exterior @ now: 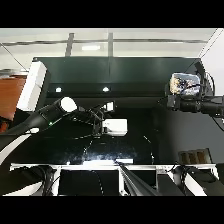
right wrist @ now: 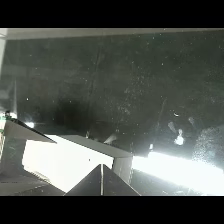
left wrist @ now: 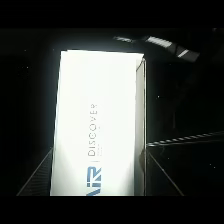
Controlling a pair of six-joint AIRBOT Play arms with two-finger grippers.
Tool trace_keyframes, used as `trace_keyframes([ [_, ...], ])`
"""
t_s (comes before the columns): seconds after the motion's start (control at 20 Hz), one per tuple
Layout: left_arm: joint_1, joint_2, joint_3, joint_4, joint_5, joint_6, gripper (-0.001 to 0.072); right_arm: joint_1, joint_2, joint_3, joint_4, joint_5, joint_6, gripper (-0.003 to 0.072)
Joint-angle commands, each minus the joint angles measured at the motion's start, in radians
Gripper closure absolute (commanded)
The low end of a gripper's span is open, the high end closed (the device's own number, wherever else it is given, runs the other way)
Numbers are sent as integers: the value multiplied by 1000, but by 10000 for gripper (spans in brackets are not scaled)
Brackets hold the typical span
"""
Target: Fold the box and place the chain.
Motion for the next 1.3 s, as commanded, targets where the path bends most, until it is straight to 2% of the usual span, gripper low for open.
trace_keyframes([
  [0.0,1,-8,1,0,-22,-13,5,0,1,0,0,1,0,664],
  [0.6,-1,-41,1,3,-10,-13,5,0,1,0,0,1,-1,664],
  [0.8,-11,-71,1,-21,26,-13,5,0,1,0,0,0,-7,664],
  [0.95,-55,-109,1,-16,48,-12,5,0,1,-1,0,0,-7,663],
  [1.1,-74,-110,1,-16,97,-13,5,0,1,-8,0,-1,-7,664],
  [1.25,-74,-110,1,-15,97,-13,8,0,1,-23,0,-7,-7,663],
])
